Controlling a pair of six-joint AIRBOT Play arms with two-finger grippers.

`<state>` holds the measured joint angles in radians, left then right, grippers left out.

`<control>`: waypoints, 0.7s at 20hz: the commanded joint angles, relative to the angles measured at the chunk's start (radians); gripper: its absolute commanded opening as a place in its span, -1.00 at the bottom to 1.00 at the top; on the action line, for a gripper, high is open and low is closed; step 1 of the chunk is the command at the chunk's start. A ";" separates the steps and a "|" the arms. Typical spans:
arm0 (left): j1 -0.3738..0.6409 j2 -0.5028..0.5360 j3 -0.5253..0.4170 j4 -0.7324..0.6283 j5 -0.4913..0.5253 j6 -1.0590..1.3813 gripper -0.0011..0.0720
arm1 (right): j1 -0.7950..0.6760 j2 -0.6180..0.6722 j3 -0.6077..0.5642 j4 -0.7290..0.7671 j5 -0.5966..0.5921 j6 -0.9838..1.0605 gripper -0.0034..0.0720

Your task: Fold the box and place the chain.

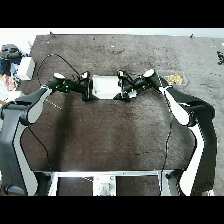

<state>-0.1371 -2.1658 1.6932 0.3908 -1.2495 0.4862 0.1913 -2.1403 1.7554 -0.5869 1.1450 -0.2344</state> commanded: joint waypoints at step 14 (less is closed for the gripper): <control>0.000 -0.001 0.001 0.050 0.002 -0.017 -0.11 | 0.001 0.001 0.000 0.000 0.000 0.000 0.32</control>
<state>-0.1371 -2.1658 1.6939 0.4370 -1.2476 0.4694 0.1913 -2.1403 1.7554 -0.5873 1.1450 -0.2352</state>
